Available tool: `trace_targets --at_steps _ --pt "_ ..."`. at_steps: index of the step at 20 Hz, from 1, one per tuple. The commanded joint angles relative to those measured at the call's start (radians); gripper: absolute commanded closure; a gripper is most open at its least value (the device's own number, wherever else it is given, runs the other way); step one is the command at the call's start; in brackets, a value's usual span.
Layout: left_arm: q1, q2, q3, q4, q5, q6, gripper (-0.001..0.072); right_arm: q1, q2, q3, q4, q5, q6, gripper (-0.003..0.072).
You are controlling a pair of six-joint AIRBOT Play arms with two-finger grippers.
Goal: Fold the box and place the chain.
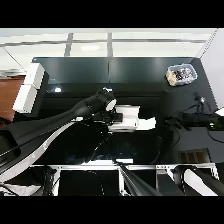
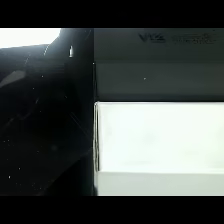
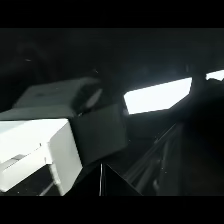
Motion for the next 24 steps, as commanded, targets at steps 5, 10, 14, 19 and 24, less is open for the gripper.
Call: trace_targets --at_steps 5,10,14,19,24 --pt "0.001 0.000 0.001 0.000 -0.001 0.000 0.0683 0.205 -0.239 -0.037 0.233 -0.068 -0.149 0.0668" --pt "0.001 0.000 0.001 0.000 -0.001 0.000 0.0683 0.226 -0.251 0.050 0.238 0.024 -0.234 0.0667" --pt "0.001 0.000 0.001 0.000 -0.001 0.000 0.0682 0.227 -0.251 0.159 0.241 0.180 -0.249 0.0231" --pt "0.001 0.000 0.001 0.000 0.000 0.000 0.0683 0.303 -0.251 0.177 0.241 0.177 -0.233 0.0256" --pt "0.001 0.000 0.001 0.000 0.000 0.000 0.0683 0.388 -0.251 0.209 0.159 0.155 -0.148 0.0260"
